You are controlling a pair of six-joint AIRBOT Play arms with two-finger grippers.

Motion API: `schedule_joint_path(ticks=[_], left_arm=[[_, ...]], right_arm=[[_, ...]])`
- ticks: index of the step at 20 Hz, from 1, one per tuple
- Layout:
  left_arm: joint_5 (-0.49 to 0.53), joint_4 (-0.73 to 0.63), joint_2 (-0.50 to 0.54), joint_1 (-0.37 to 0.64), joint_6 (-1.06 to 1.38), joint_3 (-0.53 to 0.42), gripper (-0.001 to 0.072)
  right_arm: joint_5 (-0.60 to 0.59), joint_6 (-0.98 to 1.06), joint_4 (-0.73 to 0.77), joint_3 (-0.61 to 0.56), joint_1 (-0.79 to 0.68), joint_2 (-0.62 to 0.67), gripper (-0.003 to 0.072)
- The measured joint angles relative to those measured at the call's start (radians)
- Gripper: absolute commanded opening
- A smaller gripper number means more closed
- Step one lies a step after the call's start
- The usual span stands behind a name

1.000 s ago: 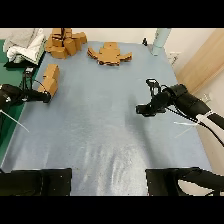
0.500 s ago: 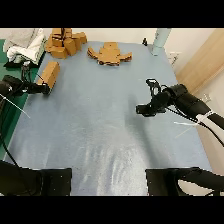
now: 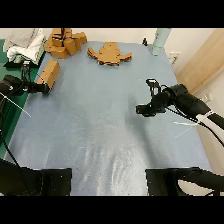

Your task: Fold the box.

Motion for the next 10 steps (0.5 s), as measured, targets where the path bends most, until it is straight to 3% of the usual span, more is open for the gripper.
schedule_joint_path(ticks=[4, 6, 10], left_arm=[[-0.002, 0.000, -0.011, 0.000, 0.000, 0.000, 0.0511], [-0.006, 0.000, -0.019, 0.001, 0.000, 0.000, 0.0616], [-0.012, 0.012, -0.025, 0.001, 0.000, 0.000, 0.0621]], right_arm=[[0.000, 0.000, 0.000, 0.000, 0.000, 0.000, 0.0006], [0.000, 0.000, 0.000, 0.000, 0.000, 0.000, 0.0006], [0.000, 0.000, 0.000, 0.000, 0.000, 0.000, 0.0006]])
